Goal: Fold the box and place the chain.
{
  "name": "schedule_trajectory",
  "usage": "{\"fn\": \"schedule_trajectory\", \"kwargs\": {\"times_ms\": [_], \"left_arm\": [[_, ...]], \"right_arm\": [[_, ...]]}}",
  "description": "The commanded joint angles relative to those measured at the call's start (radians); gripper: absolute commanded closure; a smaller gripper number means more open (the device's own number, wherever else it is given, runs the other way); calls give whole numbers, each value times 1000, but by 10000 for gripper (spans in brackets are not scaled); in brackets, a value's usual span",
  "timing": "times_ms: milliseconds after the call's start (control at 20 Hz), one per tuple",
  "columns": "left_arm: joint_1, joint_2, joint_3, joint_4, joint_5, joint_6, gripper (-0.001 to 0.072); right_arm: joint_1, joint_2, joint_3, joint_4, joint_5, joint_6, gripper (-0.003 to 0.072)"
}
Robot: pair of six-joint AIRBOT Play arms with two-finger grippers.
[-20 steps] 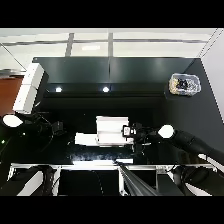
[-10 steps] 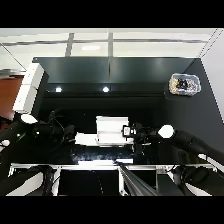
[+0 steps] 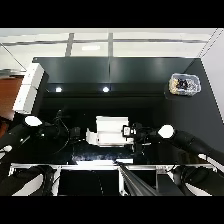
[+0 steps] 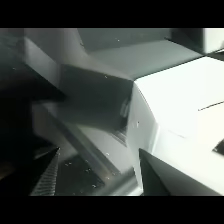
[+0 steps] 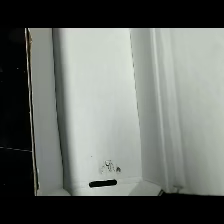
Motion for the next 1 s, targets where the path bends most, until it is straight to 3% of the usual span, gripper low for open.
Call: {"fn": "schedule_trajectory", "kwargs": {"times_ms": [0, 200, 300, 650, 950], "left_arm": [[-6, 78, 3, -18, -27, 10, 129], [-60, 137, 3, -18, -5, 19, 128], [-111, 138, 3, -18, 29, 17, -5], [-270, 138, 3, -26, 176, -119, -1], [-324, 138, 3, -22, 219, -168, 0]], "right_arm": [[0, 0, 0, 0, 0, 0, 337], [0, 0, 0, 0, 0, 0, 338], [0, 0, 0, 0, 0, 0, 338], [0, 0, 0, 0, 0, 0, 338], [0, 0, 0, 0, 0, 0, 338]]}}
